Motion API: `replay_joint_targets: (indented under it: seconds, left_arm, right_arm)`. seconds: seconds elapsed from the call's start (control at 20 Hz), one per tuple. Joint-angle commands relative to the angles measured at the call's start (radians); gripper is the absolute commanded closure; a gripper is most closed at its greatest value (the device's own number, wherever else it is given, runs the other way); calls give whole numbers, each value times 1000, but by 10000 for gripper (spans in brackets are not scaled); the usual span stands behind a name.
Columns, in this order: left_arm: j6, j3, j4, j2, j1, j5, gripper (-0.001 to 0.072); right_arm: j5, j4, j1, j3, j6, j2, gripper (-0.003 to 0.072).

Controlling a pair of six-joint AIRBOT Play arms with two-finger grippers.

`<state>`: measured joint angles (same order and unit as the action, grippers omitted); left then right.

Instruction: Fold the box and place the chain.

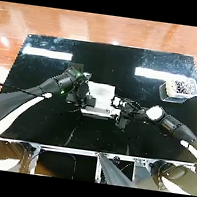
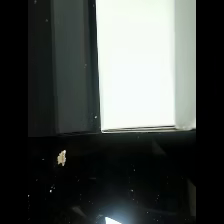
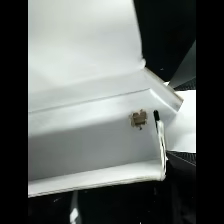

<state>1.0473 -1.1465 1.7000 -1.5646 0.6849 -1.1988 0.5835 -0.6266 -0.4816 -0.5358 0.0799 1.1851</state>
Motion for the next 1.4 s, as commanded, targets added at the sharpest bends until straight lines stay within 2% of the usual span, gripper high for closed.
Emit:
replay_joint_targets:
  seconds: [0.0,0.25,0.75,1.1,1.15,1.2,1.25,1.35]
  left_arm:
    - [0,0,15,0,1,-2,688]
    - [0,0,12,0,2,-2,688]
    - [0,0,12,-2,3,-1,688]
    - [0,0,13,-2,3,-1,688]
    - [0,0,13,-2,3,-1,688]
    - [0,0,13,-2,3,-1,688]
    - [0,0,13,-2,3,-1,688]
    - [0,0,14,-2,3,-1,688]
  right_arm:
    - [76,-12,40,-8,-61,0,255]
    - [138,-114,56,-35,-126,0,255]
    - [110,-98,55,-61,-97,5,256]
    - [140,-53,16,-138,-79,91,260]
    - [139,-52,5,-139,-66,95,373]
    - [138,-51,-2,-139,-64,97,454]
    - [138,-46,-6,-139,-64,98,502]
    - [135,-35,-5,-139,-64,98,502]
